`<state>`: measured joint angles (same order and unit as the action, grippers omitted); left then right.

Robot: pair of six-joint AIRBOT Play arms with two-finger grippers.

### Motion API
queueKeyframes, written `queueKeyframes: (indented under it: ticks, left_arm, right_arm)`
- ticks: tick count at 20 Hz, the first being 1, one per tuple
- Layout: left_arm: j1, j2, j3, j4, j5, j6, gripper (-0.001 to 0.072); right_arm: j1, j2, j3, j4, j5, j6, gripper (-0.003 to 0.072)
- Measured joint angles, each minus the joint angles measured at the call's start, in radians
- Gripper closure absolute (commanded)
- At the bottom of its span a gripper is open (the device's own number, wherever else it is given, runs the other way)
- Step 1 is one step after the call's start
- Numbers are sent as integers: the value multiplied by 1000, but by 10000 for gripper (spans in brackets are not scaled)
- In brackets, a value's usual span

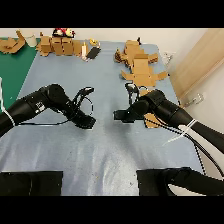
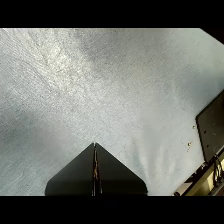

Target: Fold the box.

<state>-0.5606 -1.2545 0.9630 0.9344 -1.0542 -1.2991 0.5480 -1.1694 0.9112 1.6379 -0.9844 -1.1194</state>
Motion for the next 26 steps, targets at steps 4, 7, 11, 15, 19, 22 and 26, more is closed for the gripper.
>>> queueKeyframes:
  ticks: [4,7,11,15,19,22,26]
  left_arm:
    - [0,-3,0,0,0,0,698]
    - [0,-3,0,0,0,0,698]
    - [0,-3,0,0,0,0,698]
    - [0,-3,0,0,27,0,698]
    - [-1,-3,0,0,117,1,696]
    - [3,-4,0,0,170,-3,15]
    - [22,-4,0,2,194,-22,15]
  right_arm:
    - [0,-2,0,0,0,0,682]
    - [0,-2,0,0,-2,0,682]
    - [0,-2,0,3,-2,0,682]
    - [0,-3,0,38,13,9,682]
    - [0,-4,0,49,29,11,625]
    - [-31,-5,27,-39,19,0,274]
    - [-253,-7,125,-266,-138,-27,273]
